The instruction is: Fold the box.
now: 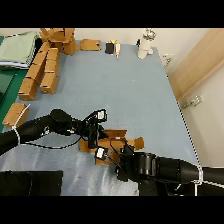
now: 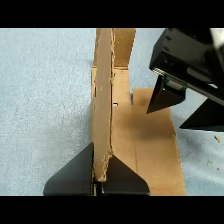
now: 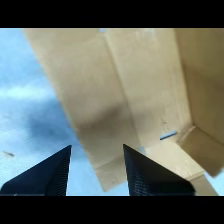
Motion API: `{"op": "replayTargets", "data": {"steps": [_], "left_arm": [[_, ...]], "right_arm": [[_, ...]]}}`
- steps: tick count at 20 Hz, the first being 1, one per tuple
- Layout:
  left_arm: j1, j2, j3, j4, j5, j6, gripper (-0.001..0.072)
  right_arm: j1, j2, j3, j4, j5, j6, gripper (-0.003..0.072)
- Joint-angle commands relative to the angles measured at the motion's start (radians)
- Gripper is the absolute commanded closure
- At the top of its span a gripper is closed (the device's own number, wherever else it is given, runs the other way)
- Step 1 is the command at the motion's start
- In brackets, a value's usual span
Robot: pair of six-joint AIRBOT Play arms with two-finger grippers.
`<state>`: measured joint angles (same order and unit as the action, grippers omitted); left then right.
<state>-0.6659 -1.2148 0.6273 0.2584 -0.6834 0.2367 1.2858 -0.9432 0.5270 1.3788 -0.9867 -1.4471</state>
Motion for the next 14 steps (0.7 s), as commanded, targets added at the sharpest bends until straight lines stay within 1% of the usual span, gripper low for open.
{"op": "replayTargets", "data": {"steps": [1,4,7,12,14], "left_arm": [[0.0,0.001,0.001,0.0,0.0,0.0,0.0696],[0.0,0.001,0.001,0.0,0.0,0.0,0.0697],[0.0,0.001,0.001,0.0,0.0,0.0,0.0697],[0.0,0.001,0.001,0.0,0.0,0.0,0.0697],[0.0,0.001,0.001,0.0,0.0,0.0,0.0697]], "right_arm": [[0.026,-0.001,-0.001,-0.034,-0.007,0.059,0.0197],[0.024,-0.001,-0.001,-0.138,-0.033,0.084,0.0197],[0.024,-0.001,-0.001,-0.19,-0.034,0.085,0.0197],[0.025,0.003,0.0,-0.19,-0.035,0.085,0.0197],[0.026,0.016,-0.001,-0.162,-0.036,0.085,0.0197]]}}
